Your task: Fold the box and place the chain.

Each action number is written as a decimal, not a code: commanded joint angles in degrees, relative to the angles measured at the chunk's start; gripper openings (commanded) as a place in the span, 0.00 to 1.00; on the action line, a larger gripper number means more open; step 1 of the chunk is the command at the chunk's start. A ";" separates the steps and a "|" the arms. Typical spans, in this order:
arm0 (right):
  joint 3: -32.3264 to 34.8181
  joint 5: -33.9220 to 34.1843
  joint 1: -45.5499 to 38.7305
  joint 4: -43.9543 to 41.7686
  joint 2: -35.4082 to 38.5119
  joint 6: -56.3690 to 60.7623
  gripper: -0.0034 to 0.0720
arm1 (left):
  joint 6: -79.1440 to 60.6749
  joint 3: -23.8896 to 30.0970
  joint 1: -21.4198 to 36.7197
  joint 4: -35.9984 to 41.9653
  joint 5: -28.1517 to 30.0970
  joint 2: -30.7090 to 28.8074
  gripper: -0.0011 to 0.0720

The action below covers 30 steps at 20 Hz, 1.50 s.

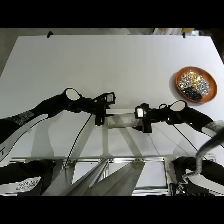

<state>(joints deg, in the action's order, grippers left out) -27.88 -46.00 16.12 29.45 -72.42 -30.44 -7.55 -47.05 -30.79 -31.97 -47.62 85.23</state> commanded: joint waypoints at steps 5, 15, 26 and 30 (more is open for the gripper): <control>-0.09 -0.96 -0.07 0.17 -2.25 -0.90 0.84 | 0.04 0.00 -0.02 0.00 0.24 -0.02 0.03; -0.09 -1.77 -2.67 -2.34 -3.89 -0.92 0.55 | 0.04 0.00 -0.02 0.00 0.26 -0.02 0.03; -0.09 -3.08 -2.51 -2.19 -3.89 -0.94 0.55 | 0.04 0.00 -0.02 0.00 0.24 -0.02 0.03; -0.09 -3.08 -2.51 -2.19 -3.89 -0.94 0.55 | 0.04 0.00 -0.02 0.00 0.24 -0.02 0.03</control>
